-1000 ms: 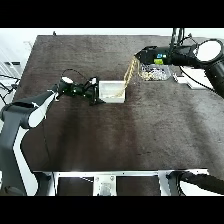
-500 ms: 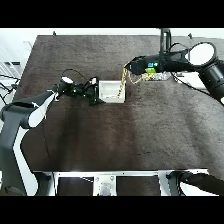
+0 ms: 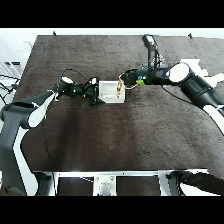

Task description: Fold the box and place the chain.

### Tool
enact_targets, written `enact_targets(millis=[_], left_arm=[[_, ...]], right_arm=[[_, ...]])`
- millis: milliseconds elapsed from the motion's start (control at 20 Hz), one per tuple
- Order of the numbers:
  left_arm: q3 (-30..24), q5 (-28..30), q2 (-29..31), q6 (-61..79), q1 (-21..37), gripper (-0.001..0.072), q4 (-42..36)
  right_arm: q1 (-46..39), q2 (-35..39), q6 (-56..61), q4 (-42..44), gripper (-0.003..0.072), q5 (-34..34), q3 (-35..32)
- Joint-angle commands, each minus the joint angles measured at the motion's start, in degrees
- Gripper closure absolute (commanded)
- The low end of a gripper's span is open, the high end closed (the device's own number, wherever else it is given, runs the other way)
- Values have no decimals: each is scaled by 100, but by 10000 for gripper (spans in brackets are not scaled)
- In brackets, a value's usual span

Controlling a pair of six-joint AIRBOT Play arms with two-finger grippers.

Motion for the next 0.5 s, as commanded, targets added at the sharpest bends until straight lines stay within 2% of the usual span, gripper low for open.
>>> enact_targets(millis=[0,300,350,400,450], left_arm=[[-2,-20,0,0,0,430,0],[-2,-22,0,2,0,431,0],[-2,-22,0,2,0,430,0],[-2,-20,0,2,0,430,0],[-2,-17,0,2,0,430,0]], right_arm=[[146,-313,-4,90,676,-1099,-374],[365,-1217,-2,481,675,-1373,-374],[402,-1274,-2,481,615,-1410,-372],[404,-1276,-4,479,432,-1416,-372],[374,-1226,-4,476,310,-1410,-372]])
